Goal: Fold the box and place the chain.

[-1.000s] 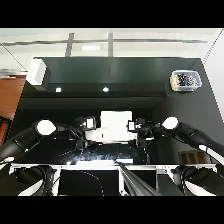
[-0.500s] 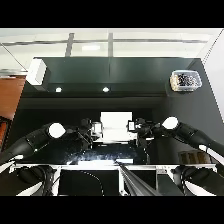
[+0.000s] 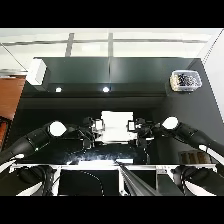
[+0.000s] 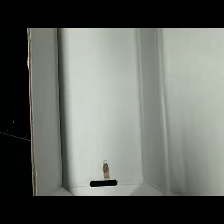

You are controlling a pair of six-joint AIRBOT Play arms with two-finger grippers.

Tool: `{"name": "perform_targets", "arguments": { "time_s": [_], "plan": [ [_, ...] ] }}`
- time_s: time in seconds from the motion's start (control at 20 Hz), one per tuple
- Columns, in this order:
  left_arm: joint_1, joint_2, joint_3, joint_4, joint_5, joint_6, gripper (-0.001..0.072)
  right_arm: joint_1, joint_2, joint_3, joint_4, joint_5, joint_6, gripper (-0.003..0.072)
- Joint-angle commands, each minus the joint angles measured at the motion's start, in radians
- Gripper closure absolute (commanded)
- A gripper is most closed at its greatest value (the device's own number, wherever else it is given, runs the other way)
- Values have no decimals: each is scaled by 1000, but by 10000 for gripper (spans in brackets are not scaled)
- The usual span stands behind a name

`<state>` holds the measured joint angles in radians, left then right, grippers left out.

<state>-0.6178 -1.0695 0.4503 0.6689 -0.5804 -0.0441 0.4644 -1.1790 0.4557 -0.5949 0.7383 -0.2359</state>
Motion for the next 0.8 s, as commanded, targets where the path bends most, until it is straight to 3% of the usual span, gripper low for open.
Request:
{"name": "perform_targets", "arguments": {
  "time_s": [0.0,0.4,0.75],
  "plan": [
    [0,-2,2,-77,3,20,551,1,-1,0,0,0,1,124],
    [-74,-85,2,-77,48,22,551,1,-1,0,0,0,1,124],
    [-79,-84,2,-79,82,22,545,1,-1,0,0,0,1,124]
  ]
}}
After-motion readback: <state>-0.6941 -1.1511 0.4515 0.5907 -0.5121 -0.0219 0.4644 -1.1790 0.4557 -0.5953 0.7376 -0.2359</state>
